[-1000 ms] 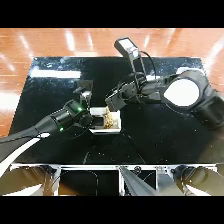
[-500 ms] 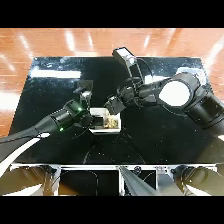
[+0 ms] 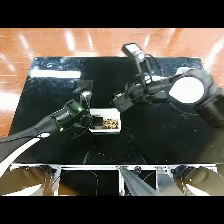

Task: Fold the box and place the chain.

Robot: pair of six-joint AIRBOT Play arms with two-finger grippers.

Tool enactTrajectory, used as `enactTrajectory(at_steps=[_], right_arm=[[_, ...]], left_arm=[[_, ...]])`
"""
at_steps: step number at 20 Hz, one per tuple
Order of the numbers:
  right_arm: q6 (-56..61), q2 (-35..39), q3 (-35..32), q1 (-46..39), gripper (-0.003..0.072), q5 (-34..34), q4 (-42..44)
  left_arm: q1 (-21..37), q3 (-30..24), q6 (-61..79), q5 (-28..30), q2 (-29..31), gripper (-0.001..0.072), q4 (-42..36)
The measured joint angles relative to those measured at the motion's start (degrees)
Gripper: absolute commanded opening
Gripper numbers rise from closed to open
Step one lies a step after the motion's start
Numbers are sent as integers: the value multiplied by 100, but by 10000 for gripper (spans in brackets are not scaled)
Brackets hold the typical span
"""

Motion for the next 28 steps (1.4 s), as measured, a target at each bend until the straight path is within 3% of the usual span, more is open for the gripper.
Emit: enactTrajectory(at_steps=[1, 2, 4, 5, 11, 17, 20, 23, 28], right_arm=[[0, 81, 2, -140, 611, 114, -9], [2, 140, 2, -264, 611, 256, -20], [2, 223, 2, -452, 611, 549, -26], [2, 247, 0, -518, 611, 678, -26], [-52, 304, 2, -649, 611, 1056, -11], [87, 306, 2, -673, 612, 1429, -723], [197, 181, 50, -673, 612, 1408, -817], [236, -420, 492, -673, 612, 1335, -914], [-667, -2218, 2004, -612, 611, 1517, -769]], left_arm=[[0, 2, 0, 0, 0, 35, -2], [0, 15, 0, 11, -2, 110, -4], [0, 83, -2, 31, 2, 424, -52], [0, 140, -9, 35, 2, 511, -76], [0, 592, 116, 267, 2, 514, -133], [4, 817, 1150, 1438, 507, 513, 50], [94, 426, 1766, 1834, 1333, 513, 291], [492, -442, 2085, 1921, 2603, 513, 258], [1523, -1814, 2542, 1722, 4719, 513, -973]])
